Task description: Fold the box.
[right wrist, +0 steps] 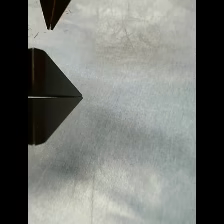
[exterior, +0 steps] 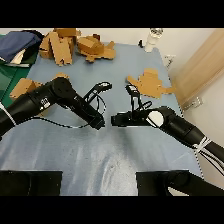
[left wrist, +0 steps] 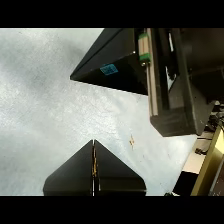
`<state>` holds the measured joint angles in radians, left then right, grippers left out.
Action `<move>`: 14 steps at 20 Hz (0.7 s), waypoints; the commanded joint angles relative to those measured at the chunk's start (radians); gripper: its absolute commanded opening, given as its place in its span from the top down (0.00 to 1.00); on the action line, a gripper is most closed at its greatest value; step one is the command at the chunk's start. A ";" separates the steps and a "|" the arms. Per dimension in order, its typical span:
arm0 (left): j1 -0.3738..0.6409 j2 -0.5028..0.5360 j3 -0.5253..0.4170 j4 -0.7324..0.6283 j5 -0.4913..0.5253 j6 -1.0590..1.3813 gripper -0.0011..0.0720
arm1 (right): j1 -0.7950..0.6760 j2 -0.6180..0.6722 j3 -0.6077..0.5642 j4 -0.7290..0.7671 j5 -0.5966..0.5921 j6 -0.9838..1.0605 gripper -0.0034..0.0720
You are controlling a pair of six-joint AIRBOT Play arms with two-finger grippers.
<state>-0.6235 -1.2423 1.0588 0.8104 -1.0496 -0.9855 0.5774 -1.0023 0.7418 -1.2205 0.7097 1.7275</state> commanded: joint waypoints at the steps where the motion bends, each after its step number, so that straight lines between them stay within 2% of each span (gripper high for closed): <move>1: 0.000 0.001 0.000 0.000 0.001 0.001 0.97 | 0.000 0.000 0.001 0.006 -0.016 0.000 0.95; 3: 0.000 0.001 0.000 0.000 0.010 0.001 0.97 | 0.000 0.000 0.001 0.016 -0.021 0.000 0.95; 7: 0.000 0.001 0.000 -0.003 0.093 0.000 0.97 | 0.000 -0.005 0.001 0.014 -0.039 -0.001 0.95; 9: 0.000 0.001 0.000 -0.007 0.140 0.000 0.97 | -0.011 -0.016 0.005 -0.057 -0.039 0.000 0.95; 11: 0.000 0.000 0.000 -0.027 0.159 -0.026 0.97 | -0.108 -0.045 0.052 -0.145 0.006 0.003 0.95; 14: 0.002 0.000 0.000 -0.022 0.216 -0.188 0.97 | -0.419 -0.127 0.220 -0.166 0.122 -0.047 0.95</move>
